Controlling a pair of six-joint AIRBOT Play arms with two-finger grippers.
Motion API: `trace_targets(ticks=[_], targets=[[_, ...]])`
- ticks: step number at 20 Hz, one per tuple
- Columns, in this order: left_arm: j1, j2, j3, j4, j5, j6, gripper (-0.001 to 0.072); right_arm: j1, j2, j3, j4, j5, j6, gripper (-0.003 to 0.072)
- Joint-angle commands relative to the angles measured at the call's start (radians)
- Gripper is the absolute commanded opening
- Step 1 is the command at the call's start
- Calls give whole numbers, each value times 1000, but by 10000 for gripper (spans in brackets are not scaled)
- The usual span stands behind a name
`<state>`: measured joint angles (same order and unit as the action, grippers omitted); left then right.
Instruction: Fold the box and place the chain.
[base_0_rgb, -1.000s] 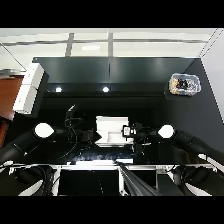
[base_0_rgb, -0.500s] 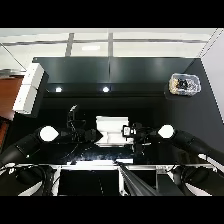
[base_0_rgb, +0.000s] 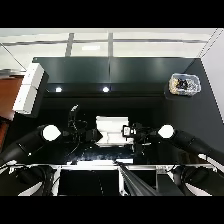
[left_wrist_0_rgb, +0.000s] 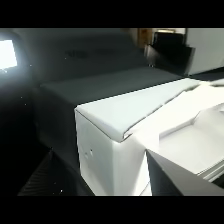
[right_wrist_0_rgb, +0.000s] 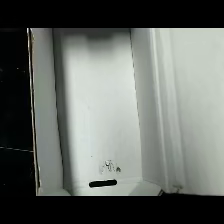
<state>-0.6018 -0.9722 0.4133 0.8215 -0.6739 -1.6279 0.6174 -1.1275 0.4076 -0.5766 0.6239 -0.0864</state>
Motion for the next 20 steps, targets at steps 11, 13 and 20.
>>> trace_targets(ticks=[11, 13, 20], targets=[[-188, -184, 251, 457, -207, -525, 500, 0, 0, 0, 0, 0, 0, 348], [-199, -205, 271, 486, -240, -570, 483, 0, 0, 0, 0, 0, 0, 348], [-254, -257, 314, 553, -265, -658, 483, 0, 0, 0, 0, -8, 0, 348]])
